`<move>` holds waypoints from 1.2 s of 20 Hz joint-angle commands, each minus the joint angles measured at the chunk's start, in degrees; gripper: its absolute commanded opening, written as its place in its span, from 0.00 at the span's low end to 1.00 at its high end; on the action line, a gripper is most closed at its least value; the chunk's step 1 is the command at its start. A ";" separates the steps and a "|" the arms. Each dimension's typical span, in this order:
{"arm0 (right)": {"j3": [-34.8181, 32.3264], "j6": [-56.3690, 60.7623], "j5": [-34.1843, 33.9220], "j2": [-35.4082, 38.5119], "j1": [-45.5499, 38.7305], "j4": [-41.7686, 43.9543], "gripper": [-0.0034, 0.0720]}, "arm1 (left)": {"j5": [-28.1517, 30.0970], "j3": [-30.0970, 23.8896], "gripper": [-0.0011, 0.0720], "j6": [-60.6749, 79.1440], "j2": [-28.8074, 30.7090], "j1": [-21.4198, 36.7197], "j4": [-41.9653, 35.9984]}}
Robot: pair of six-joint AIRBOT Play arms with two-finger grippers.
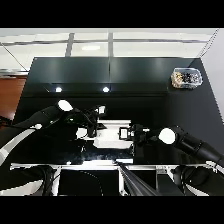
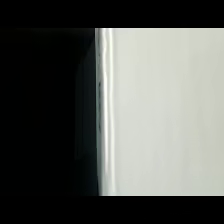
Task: Fold the box and place the chain.
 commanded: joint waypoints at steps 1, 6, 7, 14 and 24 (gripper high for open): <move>0.50 3.41 0.17 0.52 0.13 0.85 0.91 | -0.02 -0.02 0.05 0.02 -0.04 0.00 0.00; 1.36 3.30 -1.38 1.70 -3.45 0.39 0.91 | -0.02 -0.02 0.05 0.02 -0.04 0.00 0.02; 1.46 3.04 -2.34 1.70 -4.22 0.39 0.91 | -0.02 -0.02 0.05 0.02 -0.04 0.00 0.00; 1.75 2.03 -6.34 2.54 -4.59 -4.26 0.88 | -0.02 -0.02 0.05 0.02 -0.04 0.00 0.00; 1.75 5.38 -6.36 4.22 -4.59 -5.68 0.88 | -0.04 -0.02 0.05 0.02 -0.04 0.00 0.00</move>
